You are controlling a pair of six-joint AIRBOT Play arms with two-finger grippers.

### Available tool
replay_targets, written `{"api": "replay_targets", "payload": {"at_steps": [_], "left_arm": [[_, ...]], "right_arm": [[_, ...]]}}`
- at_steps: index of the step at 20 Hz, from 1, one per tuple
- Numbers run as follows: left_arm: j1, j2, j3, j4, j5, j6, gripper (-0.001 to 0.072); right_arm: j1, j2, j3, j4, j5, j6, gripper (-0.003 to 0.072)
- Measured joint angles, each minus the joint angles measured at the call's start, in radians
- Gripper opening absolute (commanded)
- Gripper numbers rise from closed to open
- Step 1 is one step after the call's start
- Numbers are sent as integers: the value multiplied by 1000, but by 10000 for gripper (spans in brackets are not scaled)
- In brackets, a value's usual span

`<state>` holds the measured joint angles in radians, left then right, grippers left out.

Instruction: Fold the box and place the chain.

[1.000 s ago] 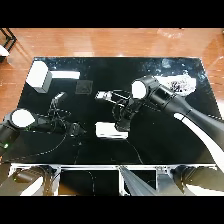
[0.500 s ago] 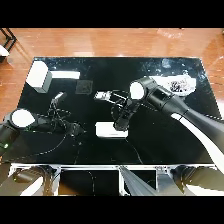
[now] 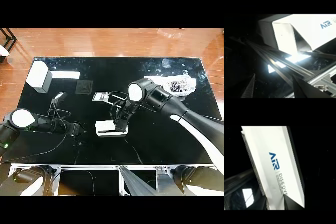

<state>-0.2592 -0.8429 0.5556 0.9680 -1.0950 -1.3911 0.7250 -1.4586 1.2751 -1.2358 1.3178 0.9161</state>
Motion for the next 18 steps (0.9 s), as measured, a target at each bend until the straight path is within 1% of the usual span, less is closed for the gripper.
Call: {"api": "replay_targets", "payload": {"at_steps": [1, 2, 18], "left_arm": [[0, 0, 0, 0, 0, 0, 568], [0, 0, 0, 0, 0, 0, 568], [0, 0, 0, 0, 0, 0, 568]], "right_arm": [[1, 0, 0, -2, -2, 0, 132], [1, 0, 1, -2, -5, 0, 117], [15, 0, 0, -16, -15, 2, 127]]}}
